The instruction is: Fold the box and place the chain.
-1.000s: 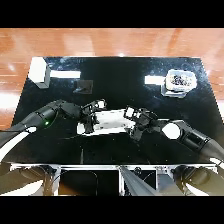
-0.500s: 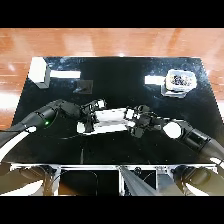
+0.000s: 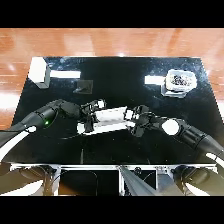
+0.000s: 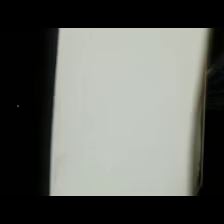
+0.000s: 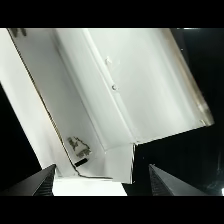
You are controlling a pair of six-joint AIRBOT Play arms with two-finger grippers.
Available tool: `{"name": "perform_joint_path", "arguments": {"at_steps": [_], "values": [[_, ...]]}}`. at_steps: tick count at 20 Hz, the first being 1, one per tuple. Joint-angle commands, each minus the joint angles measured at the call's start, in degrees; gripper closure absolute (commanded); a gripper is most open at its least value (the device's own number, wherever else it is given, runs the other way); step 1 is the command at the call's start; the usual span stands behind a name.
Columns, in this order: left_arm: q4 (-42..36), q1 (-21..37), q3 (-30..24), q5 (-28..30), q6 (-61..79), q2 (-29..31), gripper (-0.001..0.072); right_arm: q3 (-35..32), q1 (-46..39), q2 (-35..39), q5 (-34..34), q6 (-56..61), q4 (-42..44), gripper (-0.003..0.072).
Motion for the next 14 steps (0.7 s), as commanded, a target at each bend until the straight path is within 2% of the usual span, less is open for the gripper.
{"name": "perform_joint_path", "arguments": {"at_steps": [1,7,9,14], "values": [[0.2,0.0,0.0,-0.1,0.6,-0.1,0.0691,0.1,-1.5,-0.3,2.0,-10.0,8.6,-0.0034],[0.2,0.0,0.0,0.0,0.8,-0.1,0.0691,0.8,-5.6,-3.1,7.4,-27.6,25.0,-0.0034],[0.2,0.0,0.0,0.0,0.8,-0.1,0.0691,0.9,-6.7,-5.0,11.0,-30.3,27.4,-0.0034],[0.2,0.0,0.0,-1.0,2.1,-0.1,0.0691,1.3,-6.6,-8.3,12.9,-33.6,32.0,-0.0034]]}}
